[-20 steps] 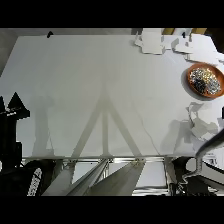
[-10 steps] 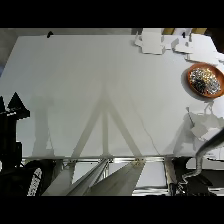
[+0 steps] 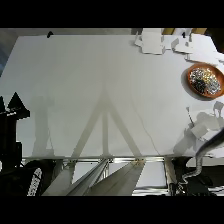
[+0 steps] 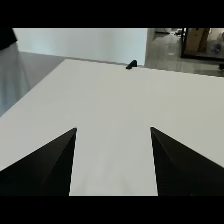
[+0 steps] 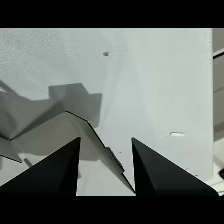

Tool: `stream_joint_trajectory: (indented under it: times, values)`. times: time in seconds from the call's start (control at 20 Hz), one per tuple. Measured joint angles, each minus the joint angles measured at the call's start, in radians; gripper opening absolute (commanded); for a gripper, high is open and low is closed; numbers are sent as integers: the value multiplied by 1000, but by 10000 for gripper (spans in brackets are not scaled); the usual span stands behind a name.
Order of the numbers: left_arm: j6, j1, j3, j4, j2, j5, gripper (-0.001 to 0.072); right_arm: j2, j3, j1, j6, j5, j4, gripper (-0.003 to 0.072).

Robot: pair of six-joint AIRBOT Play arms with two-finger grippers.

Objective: Fold the box and place the chain.

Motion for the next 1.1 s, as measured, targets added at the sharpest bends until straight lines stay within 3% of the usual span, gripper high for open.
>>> stream_joint_trajectory:
  times: [0.15, 0.3, 0.55, 0.8, 0.95, 1.1]
  values:
    - [0, 0, 0, 0, 0, 0, 499, -5, 1, -2, -8, 23, 20, 87]
    - [0, 0, 0, 0, 0, 0, 499, -3, 2, 5, -34, 62, 72, 24]
    - [0, 0, 0, 0, 0, 0, 499, 69, 0, 99, -85, 85, 287, 23]
    - [0, 0, 0, 0, 0, 0, 499, 222, -29, 308, -187, 74, 609, 23]
    - [0, 0, 0, 0, 0, 0, 499, 332, -87, 443, -254, 65, 774, 23]
    - [0, 0, 0, 0, 0, 0, 499, 470, -216, 555, -299, 0, 900, 23]
